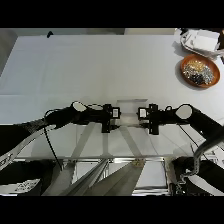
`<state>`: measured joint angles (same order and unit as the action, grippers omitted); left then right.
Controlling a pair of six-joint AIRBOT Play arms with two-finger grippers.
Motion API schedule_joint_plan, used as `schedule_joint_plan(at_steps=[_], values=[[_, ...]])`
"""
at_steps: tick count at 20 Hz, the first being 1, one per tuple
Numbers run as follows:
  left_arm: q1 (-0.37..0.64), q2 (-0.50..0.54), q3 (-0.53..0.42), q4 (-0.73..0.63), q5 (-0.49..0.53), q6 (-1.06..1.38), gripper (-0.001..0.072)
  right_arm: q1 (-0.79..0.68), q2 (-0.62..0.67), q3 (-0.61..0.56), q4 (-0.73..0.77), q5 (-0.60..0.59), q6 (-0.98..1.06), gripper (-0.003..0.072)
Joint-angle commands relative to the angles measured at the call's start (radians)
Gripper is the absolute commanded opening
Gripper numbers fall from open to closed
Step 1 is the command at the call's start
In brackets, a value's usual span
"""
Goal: Fold the box and place the chain.
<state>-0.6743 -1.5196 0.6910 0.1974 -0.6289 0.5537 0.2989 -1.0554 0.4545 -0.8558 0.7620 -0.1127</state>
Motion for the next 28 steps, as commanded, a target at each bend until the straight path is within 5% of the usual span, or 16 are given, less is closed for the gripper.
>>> schedule_joint_plan(at_steps=[1,2,4,5,9,14,19,23,28], values=[[0.0,0.0,0.0,0.0,0.0,0.0,0.0088,0.001,-0.002,-0.001,0.0,0.001,-0.001,0.0357],[0.0,0.0,0.0,0.0,0.0,0.0,0.0088,0.001,-0.002,-0.001,-0.003,0.002,0.0,0.0319],[0.0,0.0,0.0,0.0,0.0,0.0,0.0088,0.001,0.0,-0.001,-0.004,0.018,0.0,0.0039],[0.0,0.0,0.0,0.0,0.0,0.0,0.0088,0.001,0.002,-0.001,-0.004,0.027,0.0,0.0011],[0.0,0.0,0.0,0.0,0.0,0.0,0.0088,0.001,0.042,-0.001,-0.063,0.064,0.005,0.0012],[0.0,0.0,0.0,0.001,0.0,0.0,0.0088,0.001,0.248,-0.001,-0.079,0.091,0.156,0.0011],[0.0,0.0,0.0,0.0,0.0,0.0,0.0088,-0.061,0.409,-0.001,-0.116,-0.024,0.824,0.0012],[0.0,0.0,0.0,0.001,0.0,0.0,0.0088,-0.234,0.407,0.0,-0.314,0.031,1.328,0.0012],[0.0,0.0,0.0,0.0,0.0,0.0,0.0088,-0.46,0.352,-0.001,-0.424,0.132,1.421,0.0012]])
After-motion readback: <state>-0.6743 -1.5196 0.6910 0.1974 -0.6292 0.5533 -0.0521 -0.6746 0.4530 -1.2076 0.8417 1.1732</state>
